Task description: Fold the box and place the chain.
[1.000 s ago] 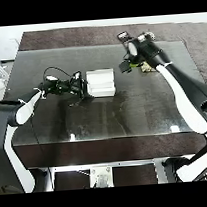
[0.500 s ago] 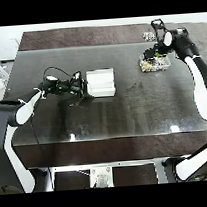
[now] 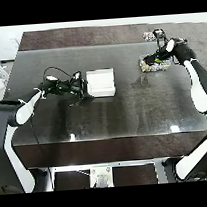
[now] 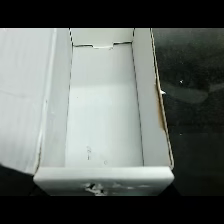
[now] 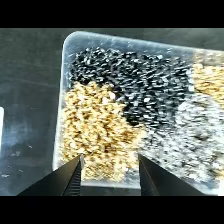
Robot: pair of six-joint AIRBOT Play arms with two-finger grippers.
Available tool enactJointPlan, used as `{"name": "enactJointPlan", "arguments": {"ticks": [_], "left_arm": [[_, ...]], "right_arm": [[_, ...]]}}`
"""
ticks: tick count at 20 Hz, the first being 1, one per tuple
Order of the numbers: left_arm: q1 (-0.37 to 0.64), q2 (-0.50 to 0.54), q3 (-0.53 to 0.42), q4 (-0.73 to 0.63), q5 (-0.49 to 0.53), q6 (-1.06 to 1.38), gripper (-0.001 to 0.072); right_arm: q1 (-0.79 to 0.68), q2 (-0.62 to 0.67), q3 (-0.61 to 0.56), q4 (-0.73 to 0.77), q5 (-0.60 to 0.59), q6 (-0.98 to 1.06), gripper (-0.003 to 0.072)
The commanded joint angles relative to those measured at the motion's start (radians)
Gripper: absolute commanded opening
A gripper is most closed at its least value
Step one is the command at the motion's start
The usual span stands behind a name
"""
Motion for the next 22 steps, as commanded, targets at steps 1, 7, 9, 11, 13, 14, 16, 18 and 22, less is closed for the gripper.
{"name": "enactJointPlan", "arguments": {"ticks": [1,7,9,11,13,14,16,18,22], "left_arm": [[0.001,0.001,0.000,0.000,0.000,0.000,0.0464],[0.000,0.001,0.000,0.000,0.000,0.000,0.0464],[0.000,0.001,0.000,0.000,0.000,0.000,0.0464],[0.000,0.001,0.000,0.000,0.000,0.000,0.0464],[0.000,0.001,0.000,0.000,0.000,0.000,0.0464],[0.001,0.001,0.000,0.000,0.000,0.000,0.0464],[0.000,0.001,0.000,0.000,0.000,0.000,0.0464],[0.000,0.001,0.000,0.000,0.000,0.000,0.0464],[0.000,0.001,0.000,0.000,0.000,0.000,0.0464]], "right_arm": [[-0.004,-0.034,0.000,0.040,-0.016,-0.018,0.0426],[-0.004,-0.075,0.001,0.043,-0.016,-0.018,0.0241],[-0.004,-0.074,0.015,0.043,-0.014,-0.018,0.0081],[-0.003,-0.072,0.056,0.043,0.012,-0.016,0.0007],[0.002,-0.066,0.109,0.043,0.065,-0.016,0.0006],[0.003,-0.059,0.129,0.040,0.089,-0.016,0.0006],[0.009,-0.032,0.153,0.037,0.114,-0.016,0.0005],[0.018,0.012,0.153,0.005,0.135,-0.001,0.0004],[0.064,0.119,0.153,-0.116,0.200,0.006,0.0004]]}}
